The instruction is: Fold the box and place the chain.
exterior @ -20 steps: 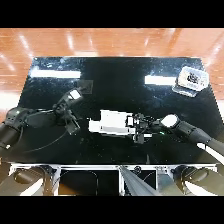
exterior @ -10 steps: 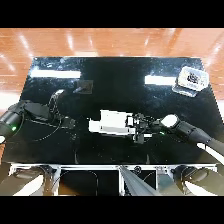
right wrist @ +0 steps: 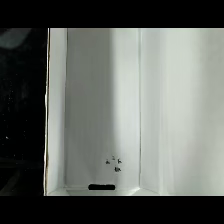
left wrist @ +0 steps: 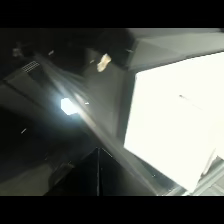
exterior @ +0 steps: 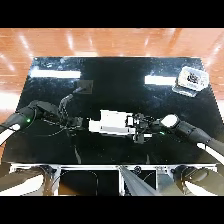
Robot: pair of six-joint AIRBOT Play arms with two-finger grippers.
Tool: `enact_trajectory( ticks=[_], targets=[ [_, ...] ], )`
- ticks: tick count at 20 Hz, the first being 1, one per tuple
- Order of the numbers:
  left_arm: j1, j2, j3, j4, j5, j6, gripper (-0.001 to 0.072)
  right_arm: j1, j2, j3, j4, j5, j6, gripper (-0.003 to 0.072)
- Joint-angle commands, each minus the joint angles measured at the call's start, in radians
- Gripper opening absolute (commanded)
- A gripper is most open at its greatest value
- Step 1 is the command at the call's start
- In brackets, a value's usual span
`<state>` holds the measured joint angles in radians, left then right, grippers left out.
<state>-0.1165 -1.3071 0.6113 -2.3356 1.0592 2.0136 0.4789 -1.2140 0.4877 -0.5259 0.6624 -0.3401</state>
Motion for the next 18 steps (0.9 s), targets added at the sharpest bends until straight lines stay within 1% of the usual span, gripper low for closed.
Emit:
enact_trajectory(
  ticks=[1,5,9,14,18],
  targets=[
    [0.001,-0.035,-0.001,-0.071,-0.020,0.089,0.0024,-0.001,0.000,0.000,0.001,-0.001,0.001,0.0603],
    [0.001,-0.070,-0.001,-0.072,-0.016,0.120,0.0024,-0.001,0.000,0.000,0.001,-0.001,0.002,0.0603],
    [-0.012,-0.095,-0.001,-0.143,-0.005,0.209,0.0024,0.001,0.000,0.000,0.001,-0.009,0.006,0.0603],
    [-0.022,-0.093,0.002,-0.222,0.039,0.314,0.0024,0.003,0.000,0.000,0.001,-0.016,0.011,0.0603],
    [-0.022,-0.092,0.017,-0.224,0.091,0.317,0.0023,0.003,0.000,0.000,-0.003,-0.014,0.011,0.0603]
  ],
)
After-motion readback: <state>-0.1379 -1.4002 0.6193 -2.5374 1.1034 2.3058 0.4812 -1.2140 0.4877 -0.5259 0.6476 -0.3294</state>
